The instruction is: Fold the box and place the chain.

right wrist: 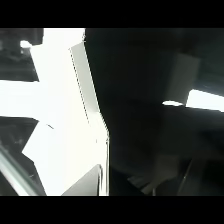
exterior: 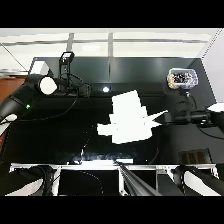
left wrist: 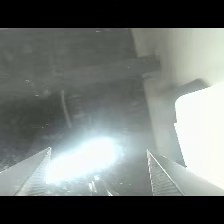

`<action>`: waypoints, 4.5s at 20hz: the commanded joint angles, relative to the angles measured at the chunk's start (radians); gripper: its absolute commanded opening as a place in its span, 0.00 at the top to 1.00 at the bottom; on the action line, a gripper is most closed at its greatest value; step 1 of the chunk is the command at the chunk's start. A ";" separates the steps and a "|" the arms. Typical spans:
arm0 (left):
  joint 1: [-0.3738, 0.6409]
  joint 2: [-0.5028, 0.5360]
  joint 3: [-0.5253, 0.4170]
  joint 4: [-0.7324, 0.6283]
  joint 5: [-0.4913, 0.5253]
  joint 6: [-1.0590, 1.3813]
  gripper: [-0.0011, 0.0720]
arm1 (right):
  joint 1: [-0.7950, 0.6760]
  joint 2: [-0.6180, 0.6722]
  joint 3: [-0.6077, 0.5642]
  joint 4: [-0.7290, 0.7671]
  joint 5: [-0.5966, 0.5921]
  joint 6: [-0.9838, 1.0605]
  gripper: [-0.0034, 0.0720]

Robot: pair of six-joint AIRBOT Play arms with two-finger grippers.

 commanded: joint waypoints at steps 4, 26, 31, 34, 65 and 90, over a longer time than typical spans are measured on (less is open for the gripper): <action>0.023 0.000 -0.066 -0.174 -0.045 0.121 0.03 | 0.289 0.048 -0.051 0.076 -0.269 -0.005 0.90; 0.262 0.048 -0.601 -1.052 -0.239 0.921 0.03 | 0.520 0.049 -0.051 0.076 -0.402 -0.124 0.90; 0.203 -0.039 -0.599 -1.063 -0.261 1.060 0.03 | 0.520 0.049 -0.051 0.076 -0.401 -0.120 0.90; 0.204 -0.084 -0.575 -1.059 -0.340 1.161 0.03 | 0.520 0.049 -0.051 0.076 -0.391 -0.120 0.90; -0.060 0.125 -0.347 -0.617 -0.142 1.446 0.95 | 0.137 0.049 0.271 -0.222 0.111 -0.153 0.01; -0.159 -0.043 -0.399 -0.591 0.013 1.650 0.95 | 0.457 0.048 0.056 -0.326 -0.141 -0.428 0.01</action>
